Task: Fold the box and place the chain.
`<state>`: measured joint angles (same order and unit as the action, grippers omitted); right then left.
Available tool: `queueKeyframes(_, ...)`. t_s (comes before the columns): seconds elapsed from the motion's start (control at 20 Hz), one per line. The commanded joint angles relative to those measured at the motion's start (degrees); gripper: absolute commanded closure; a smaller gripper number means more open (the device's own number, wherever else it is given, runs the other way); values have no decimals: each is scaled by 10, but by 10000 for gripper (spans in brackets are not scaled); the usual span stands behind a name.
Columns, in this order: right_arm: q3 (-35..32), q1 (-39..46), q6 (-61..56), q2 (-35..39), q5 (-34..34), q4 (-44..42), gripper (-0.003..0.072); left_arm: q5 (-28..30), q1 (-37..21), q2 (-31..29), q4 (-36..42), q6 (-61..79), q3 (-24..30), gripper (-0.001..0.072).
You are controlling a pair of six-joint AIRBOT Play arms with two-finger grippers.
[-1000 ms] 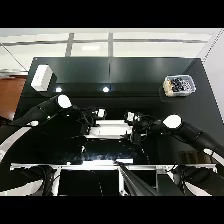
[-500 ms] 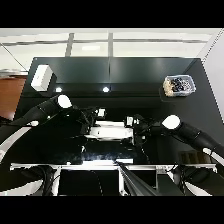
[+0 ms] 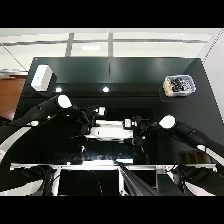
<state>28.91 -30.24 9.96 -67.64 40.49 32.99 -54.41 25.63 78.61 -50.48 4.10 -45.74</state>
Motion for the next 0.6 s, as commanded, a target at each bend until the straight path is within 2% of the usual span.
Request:
queueKeyframes(0.0, 0, 0, 10, -8, -11, -1, -25, 2, 0, 0, -1, -5, 0, 680)
queueKeyframes(0.4, 0, 0, 38, -25, -11, -43, -24, 2, 0, 0, -1, -5, 0, 680)
queueKeyframes(0.5, 0, 0, 38, -25, -11, -43, 34, 2, 0, 0, -1, -5, 0, 680)
queueKeyframes(0.55, 0, 0, 38, -25, -11, -43, 34, 2, 0, 0, -1, -5, 0, 680)
